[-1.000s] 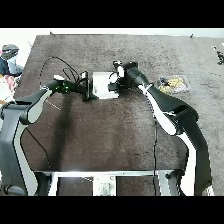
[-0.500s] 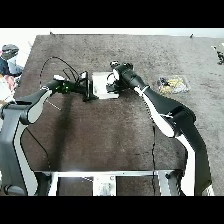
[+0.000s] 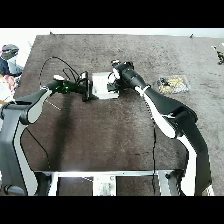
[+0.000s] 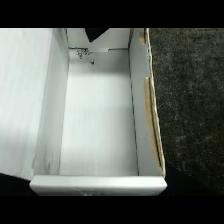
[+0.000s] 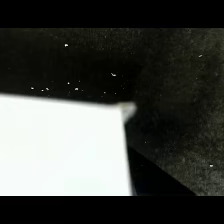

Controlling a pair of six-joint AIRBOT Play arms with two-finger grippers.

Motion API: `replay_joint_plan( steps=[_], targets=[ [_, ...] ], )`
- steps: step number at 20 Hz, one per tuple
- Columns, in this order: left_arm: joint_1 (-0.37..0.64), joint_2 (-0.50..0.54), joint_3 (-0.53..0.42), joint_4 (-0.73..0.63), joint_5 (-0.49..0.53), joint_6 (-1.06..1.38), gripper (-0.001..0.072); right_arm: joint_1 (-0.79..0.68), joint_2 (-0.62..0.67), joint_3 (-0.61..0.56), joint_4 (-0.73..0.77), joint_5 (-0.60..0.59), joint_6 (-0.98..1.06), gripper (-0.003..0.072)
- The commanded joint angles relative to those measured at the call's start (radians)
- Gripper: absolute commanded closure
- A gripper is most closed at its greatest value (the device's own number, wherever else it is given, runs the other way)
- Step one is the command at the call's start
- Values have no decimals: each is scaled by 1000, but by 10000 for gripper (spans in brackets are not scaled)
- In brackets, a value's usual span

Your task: Fold the box and place the chain.

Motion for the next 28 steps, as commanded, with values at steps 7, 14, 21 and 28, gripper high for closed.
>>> replay_joint_plan(
  steps=[7,14,21,28],
  targets=[
    [0,0,1,-1,2,-2,434,0,27,1,80,-3,-21,318],
    [0,0,1,-1,2,-2,434,-23,27,-2,75,13,-41,341],
    [0,0,1,-1,2,-2,434,-28,-25,-1,83,-75,-37,558],
    [0,0,1,-1,2,-2,434,-22,-50,-1,40,-37,-21,674]
  ],
)
